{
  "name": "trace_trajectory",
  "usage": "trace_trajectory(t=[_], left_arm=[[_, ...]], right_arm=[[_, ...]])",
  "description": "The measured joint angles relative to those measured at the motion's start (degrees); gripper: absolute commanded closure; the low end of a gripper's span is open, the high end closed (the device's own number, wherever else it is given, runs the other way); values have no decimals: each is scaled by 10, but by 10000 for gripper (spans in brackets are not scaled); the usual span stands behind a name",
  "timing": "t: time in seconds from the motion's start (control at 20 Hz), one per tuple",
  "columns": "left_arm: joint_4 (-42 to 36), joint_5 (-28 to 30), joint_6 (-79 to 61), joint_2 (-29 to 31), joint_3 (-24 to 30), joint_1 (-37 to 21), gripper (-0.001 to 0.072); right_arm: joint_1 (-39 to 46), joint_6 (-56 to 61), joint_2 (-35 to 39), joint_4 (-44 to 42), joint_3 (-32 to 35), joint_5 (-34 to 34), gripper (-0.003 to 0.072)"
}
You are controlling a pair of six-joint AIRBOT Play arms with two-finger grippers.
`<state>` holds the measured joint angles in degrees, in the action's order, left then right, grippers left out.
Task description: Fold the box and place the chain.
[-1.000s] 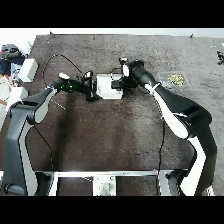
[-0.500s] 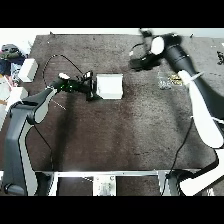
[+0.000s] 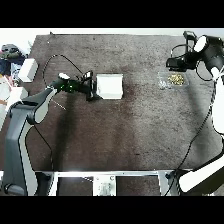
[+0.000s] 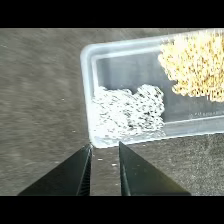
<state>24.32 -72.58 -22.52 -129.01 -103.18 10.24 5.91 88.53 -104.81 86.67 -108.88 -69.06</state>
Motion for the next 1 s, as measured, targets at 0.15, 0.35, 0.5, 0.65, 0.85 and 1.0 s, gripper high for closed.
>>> trace_trajectory(t=[0.15, 0.35, 0.5, 0.65, 0.85, 1.0], left_arm=[[0, 0, 0, 0, 0, 0, 304], [0, 0, 0, 0, 0, 0, 304], [0, 0, 0, 0, 0, 0, 305], [0, 0, 0, 0, 0, 0, 304], [0, 0, 0, 0, 0, 0, 305], [-1, 0, 0, 0, 0, 0, 304]], right_arm=[[11, -9, -34, -12, 0, -2, 492], [17, -14, -66, -26, 0, -5, 492], [17, -15, -81, -37, 0, -5, 492], [19, -16, -91, -38, 0, -4, 493], [18, -16, -99, -42, 0, 5, 494], [18, -16, -103, -42, 0, 9, 650]])
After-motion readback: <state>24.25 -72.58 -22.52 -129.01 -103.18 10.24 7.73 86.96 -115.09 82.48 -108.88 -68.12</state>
